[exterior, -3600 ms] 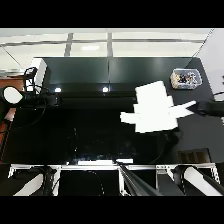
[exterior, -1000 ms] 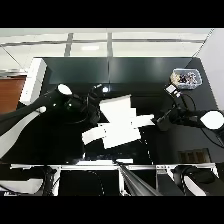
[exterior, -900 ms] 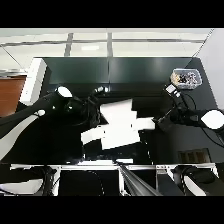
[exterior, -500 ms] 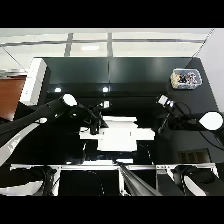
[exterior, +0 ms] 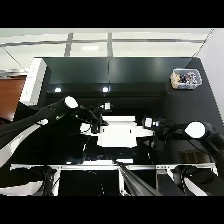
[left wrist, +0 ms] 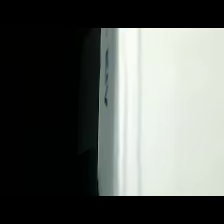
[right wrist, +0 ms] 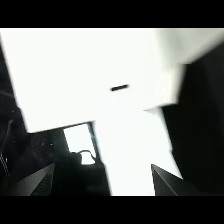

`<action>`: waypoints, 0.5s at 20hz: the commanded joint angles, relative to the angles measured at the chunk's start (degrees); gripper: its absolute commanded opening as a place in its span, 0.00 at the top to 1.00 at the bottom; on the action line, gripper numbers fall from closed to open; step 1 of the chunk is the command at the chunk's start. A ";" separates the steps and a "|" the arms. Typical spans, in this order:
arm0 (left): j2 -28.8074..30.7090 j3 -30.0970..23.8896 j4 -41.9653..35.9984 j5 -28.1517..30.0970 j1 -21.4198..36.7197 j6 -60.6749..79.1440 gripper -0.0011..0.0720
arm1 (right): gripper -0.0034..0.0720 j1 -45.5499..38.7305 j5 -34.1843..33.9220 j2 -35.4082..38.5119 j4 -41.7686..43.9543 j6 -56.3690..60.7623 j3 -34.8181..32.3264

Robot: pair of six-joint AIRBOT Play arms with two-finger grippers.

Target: Fold the box and place the chain.

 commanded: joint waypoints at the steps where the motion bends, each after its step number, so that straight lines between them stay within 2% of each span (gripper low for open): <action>1: -0.04 -0.02 0.04 1.11 0.07 -0.33 0.96 | 0.04 3.37 -2.86 -3.91 0.74 -4.17 -0.59; 5: -0.04 0.00 0.02 0.94 -0.07 -0.37 0.96 | 0.04 5.27 -3.61 -7.76 6.91 -10.25 -0.59; 10: -0.04 0.00 0.02 0.96 -0.04 -0.37 0.96 | 0.04 8.11 -8.33 -9.92 10.27 -12.04 -0.57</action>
